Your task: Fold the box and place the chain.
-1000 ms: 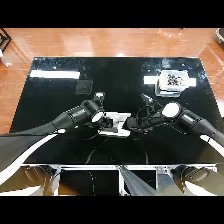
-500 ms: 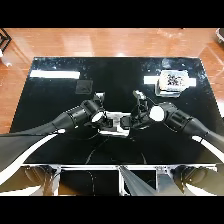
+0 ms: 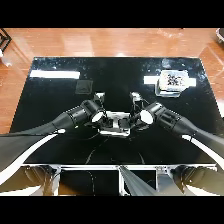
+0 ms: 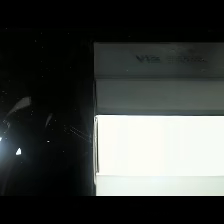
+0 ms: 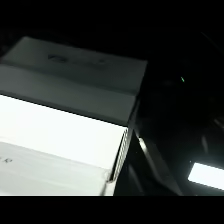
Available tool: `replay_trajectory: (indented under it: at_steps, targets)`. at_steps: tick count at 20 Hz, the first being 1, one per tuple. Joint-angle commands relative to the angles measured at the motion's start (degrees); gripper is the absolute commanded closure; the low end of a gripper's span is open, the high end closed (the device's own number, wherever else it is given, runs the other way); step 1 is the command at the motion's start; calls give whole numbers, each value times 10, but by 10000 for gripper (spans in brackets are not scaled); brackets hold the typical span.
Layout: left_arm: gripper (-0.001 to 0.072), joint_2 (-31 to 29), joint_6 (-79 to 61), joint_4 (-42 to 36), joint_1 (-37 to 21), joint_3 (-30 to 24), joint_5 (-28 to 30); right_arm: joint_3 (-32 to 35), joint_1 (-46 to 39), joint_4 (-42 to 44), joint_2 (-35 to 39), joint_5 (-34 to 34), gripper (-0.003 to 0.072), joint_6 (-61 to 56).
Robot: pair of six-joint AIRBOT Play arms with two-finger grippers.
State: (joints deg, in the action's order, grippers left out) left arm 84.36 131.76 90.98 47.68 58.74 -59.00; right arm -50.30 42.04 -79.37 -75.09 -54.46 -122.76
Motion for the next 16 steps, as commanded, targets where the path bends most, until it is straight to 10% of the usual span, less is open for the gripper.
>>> replay_trajectory:
  at_steps: [1,16]
  targets:
    - [687,0,0,0,-1,0,0,-17,12,-19,-17,-21,389,-22]
    - [687,0,0,0,-1,0,0,-38,13,-37,-59,-38,421,-72]
